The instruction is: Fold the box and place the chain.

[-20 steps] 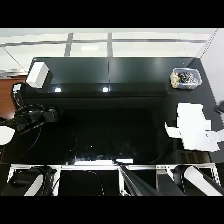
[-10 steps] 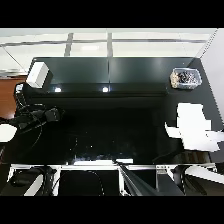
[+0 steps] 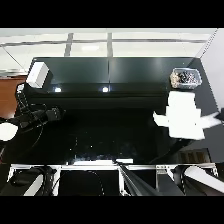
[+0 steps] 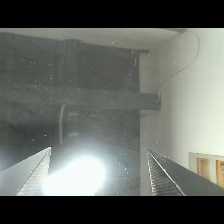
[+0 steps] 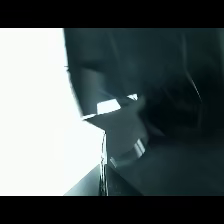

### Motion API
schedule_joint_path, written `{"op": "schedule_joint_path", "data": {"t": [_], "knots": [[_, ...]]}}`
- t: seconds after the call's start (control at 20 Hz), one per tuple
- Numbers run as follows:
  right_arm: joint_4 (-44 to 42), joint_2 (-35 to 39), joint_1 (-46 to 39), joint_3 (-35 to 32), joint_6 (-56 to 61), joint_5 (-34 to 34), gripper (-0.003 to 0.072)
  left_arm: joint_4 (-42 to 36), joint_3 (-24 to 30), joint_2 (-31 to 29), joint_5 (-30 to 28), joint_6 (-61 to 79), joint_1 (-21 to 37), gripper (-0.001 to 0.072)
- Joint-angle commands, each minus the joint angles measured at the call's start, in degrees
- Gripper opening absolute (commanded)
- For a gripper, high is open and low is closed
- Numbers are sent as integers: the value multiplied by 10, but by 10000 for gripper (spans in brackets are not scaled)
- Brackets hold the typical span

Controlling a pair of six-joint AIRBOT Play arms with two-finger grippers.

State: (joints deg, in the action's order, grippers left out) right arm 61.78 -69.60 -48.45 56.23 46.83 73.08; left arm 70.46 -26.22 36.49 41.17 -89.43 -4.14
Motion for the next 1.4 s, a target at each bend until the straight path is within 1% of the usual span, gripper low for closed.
{"op": "schedule_joint_path", "data": {"t": [0.0, 0.05, 0.1, 0.25, 0.35, 0.4, 0.45, 0.6, 0.75, 0.8, 0.85, 0.95, 1.05, 1.2, 1.35], "knots": [[-160, 90, 88, -54, -5, -17, 18, -9, 0, 2, -5, 1, -2, 707], [-197, 119, 125, -91, -5, -32, 18, -12, 0, 4, -7, 7, -7, 707], [-230, 150, 162, -136, -5, -61, 17, -12, 0, 8, -9, 8, -16, 707], [-324, 232, 274, -273, -6, -188, 18, -47, 0, 36, -37, 8, -61, 707], [-367, 250, 352, -345, -7, -253, 18, -104, -2, 67, -76, 13, -93, 707], [-373, 250, 390, -370, -6, -277, 19, -143, -12, 90, -80, 40, -105, 707], [-379, 250, 428, -393, -5, -304, 19, -175, -30, 116, -68, 84, -112, 707], [-378, 250, 508, -422, 20, -362, 19, -289, -110, 227, 29, 185, -96, 707], [-379, 250, 540, -423, 20, -380, 19, -432, -179, 352, 136, 305, -55, 707], [-378, 250, 544, -423, 20, -380, 19, -470, -199, 394, 168, 338, -46, 707], [-379, 250, 544, -423, 21, -379, 19, -485, -216, 428, 187, 358, -44, 707], [-379, 250, 544, -423, 22, -373, 19, -487, -253, 486, 224, 384, -56, 707], [-379, 250, 544, -423, 22, -368, 19, -478, -290, 531, 256, 410, -82, 707], [-379, 250, 544, -423, 22, -367, 19, -426, -346, 590, 304, 410, -109, 707], [-379, 250, 544, -423, 22, -360, 19, -424, -369, 630, 379, 458, -125, 701]]}}
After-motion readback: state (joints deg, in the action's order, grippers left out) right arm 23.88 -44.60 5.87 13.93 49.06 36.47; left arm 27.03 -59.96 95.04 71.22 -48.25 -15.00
